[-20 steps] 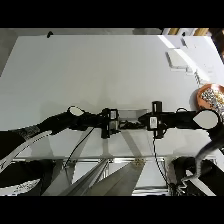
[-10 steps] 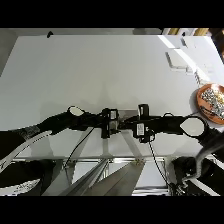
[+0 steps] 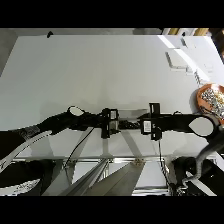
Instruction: Fold the box and place the chain.
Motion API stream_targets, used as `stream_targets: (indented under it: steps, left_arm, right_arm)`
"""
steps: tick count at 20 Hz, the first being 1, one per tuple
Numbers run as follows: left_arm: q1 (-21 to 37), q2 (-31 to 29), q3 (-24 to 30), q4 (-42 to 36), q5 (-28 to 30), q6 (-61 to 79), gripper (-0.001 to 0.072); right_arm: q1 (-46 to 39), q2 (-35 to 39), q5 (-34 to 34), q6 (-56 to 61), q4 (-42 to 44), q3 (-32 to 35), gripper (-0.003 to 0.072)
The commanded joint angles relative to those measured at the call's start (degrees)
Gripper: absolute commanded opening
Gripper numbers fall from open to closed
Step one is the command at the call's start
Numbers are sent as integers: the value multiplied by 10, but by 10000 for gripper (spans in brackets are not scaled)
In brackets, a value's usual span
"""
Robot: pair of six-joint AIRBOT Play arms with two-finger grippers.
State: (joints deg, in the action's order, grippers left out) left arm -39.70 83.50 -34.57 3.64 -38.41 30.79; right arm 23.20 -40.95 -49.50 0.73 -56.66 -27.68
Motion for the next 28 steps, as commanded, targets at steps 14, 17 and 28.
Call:
stream_targets:
  steps: [14,17,28]
  left_arm:
    - [0,0,0,0,0,0,205]
    - [0,0,0,0,0,0,205]
    - [0,0,0,0,0,0,205]
  right_arm:
    - [-125,-146,-31,3,-110,38,122]
    - [-125,-170,-17,3,-110,38,121]
    - [-125,-166,-6,3,-110,38,99]
